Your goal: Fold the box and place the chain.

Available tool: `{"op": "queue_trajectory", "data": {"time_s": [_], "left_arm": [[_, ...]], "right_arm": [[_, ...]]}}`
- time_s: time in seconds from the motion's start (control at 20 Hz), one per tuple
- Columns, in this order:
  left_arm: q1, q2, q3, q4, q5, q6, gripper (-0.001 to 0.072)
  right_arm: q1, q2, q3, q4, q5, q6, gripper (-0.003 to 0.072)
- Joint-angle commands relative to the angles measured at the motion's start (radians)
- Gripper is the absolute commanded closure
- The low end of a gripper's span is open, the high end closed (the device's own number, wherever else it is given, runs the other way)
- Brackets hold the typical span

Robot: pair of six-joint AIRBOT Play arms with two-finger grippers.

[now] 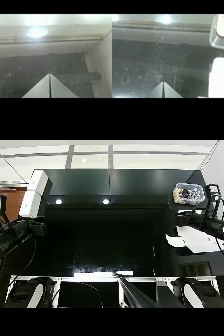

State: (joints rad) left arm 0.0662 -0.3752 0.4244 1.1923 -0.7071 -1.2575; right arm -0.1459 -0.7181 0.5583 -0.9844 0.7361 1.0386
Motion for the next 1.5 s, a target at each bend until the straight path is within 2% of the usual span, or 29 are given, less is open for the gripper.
{"op": "queue_trajectory", "data": {"time_s": [0.0,0.6,0.85,1.0,1.1,1.15,1.2,1.3,1.45], "left_arm": [[0.000,0.001,0.000,0.000,0.000,0.000,0.0680],[0.000,0.001,0.000,0.000,0.004,0.000,0.0680],[0.000,0.000,-0.003,-0.087,0.154,-0.004,0.0680],[0.000,0.000,-0.003,-0.087,0.191,-0.004,0.0680],[0.000,0.000,-0.003,-0.087,0.199,-0.004,0.0680],[0.000,0.000,-0.003,-0.088,0.206,-0.005,0.0680],[0.000,0.000,-0.003,-0.094,0.205,-0.005,0.0680],[0.000,0.000,-0.003,-0.106,0.205,-0.005,0.0680],[0.000,-0.001,-0.003,-0.106,0.204,-0.005,0.0677]], "right_arm": [[0.000,0.001,0.000,0.000,0.000,0.000,0.0673],[0.000,0.000,0.000,0.000,0.000,0.000,0.0673],[0.000,0.000,0.000,0.031,-0.008,0.001,0.0672],[0.000,-0.003,0.000,0.112,-0.167,0.001,0.0672],[-0.003,-0.010,0.000,0.098,-0.377,-0.008,0.0673],[-0.022,-0.024,0.003,0.063,-0.517,-0.006,0.0673],[-0.069,-0.051,0.024,0.057,-0.602,-0.006,0.0673],[-0.238,-0.156,0.144,0.059,-0.563,-0.006,0.0673],[-0.523,-0.385,0.394,0.014,-0.280,0.034,0.0673]]}}
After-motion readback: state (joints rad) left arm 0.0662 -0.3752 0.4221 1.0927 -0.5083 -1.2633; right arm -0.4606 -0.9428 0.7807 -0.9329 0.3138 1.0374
